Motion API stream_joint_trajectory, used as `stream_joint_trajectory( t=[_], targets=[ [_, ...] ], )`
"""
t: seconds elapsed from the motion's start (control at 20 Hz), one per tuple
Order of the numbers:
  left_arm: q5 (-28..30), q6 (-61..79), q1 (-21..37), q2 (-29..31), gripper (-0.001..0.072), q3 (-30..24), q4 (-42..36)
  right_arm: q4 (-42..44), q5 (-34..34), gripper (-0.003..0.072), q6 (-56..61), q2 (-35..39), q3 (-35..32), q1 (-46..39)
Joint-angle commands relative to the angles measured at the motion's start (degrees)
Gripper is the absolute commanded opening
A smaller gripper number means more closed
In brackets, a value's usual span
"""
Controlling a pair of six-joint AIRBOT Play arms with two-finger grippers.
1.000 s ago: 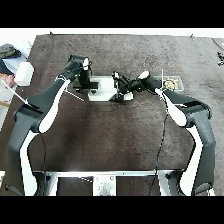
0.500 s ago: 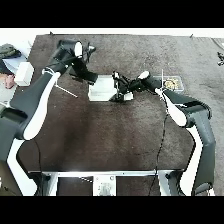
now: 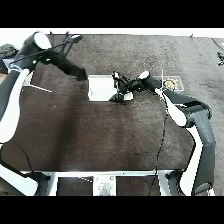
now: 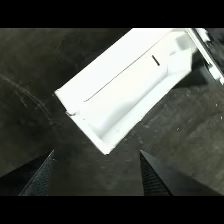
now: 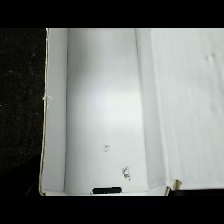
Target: Fold the box and place the chain.
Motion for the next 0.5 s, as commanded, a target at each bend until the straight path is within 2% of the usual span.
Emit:
stream_joint_trajectory(
  t=[0.0, 0.1, 0.2, 0.35, 0.4, 0.45],
  targets=[
    [5.6, 18.5, 7.6, 0.5, 0.0577, -8.7, -9.7, 0.0, 0.0, 0.0372, 0.0, 0.0, 0.0, 0.1],
    [10.2, 19.5, 9.4, 0.5, 0.0577, -12.2, -9.6, 0.0, 0.0, 0.0372, 0.0, 0.0, 0.0, 0.1],
    [13.5, 19.5, 10.1, 0.5, 0.0577, -12.8, -10.4, 0.0, 0.0, 0.0372, 0.0, 0.0, 0.0, 0.1],
    [14.9, 22.6, 10.1, 0.0, 0.0575, -12.8, -18.6, 0.0, 0.0, 0.0372, 0.0, 0.0, 0.0, 0.1],
    [15.2, 24.8, 10.2, -0.9, 0.0519, -12.7, -20.0, 0.0, 0.0, 0.0372, 0.0, 0.0, 0.0, 0.1],
    [15.1, 26.0, 10.2, -2.2, 0.0515, -12.5, -20.4, 0.0, 0.0, 0.0372, 0.0, 0.0, 0.0, 0.1]
  ],
)
